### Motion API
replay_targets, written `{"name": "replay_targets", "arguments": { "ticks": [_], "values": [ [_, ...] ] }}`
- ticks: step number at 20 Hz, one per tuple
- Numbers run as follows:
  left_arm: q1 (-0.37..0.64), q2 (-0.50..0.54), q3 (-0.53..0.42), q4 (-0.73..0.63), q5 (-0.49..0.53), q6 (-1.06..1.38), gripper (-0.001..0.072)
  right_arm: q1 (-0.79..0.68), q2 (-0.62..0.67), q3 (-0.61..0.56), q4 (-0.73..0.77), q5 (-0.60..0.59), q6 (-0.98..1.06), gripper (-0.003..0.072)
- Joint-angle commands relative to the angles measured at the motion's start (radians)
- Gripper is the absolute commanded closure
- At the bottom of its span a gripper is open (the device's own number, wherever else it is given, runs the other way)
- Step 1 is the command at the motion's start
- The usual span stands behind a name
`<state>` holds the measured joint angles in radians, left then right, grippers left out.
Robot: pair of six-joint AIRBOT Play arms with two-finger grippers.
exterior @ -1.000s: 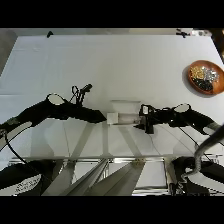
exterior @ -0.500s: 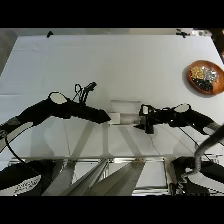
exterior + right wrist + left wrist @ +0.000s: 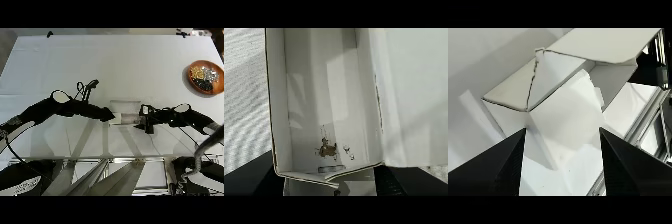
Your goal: Fold the box and place the chain.
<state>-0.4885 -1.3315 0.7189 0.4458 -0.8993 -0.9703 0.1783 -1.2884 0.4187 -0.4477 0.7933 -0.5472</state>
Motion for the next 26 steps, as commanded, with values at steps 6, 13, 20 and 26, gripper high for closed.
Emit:
{"name": "replay_targets", "arguments": {
  "ticks": [6, 13, 20, 26],
  "values": [
    [-0.008, 0.000, 0.047, 0.206, -0.011, -0.268, 0.0236, 0.000, 0.000, 0.000, 0.000, 0.000, 0.000, 0.0226],
    [-0.068, -0.053, 0.114, 0.333, -0.040, -0.452, 0.0237, 0.000, 0.000, 0.000, 0.000, 0.000, 0.001, 0.0226],
    [-0.118, -0.124, 0.241, 0.417, -0.082, -0.599, 0.0252, 0.000, 0.000, 0.000, 0.000, 0.000, 0.000, 0.0226],
    [-0.131, -0.125, 0.256, 0.507, -0.114, -0.789, 0.0255, 0.000, 0.000, 0.000, 0.000, 0.000, 0.000, 0.0226]
  ]
}}
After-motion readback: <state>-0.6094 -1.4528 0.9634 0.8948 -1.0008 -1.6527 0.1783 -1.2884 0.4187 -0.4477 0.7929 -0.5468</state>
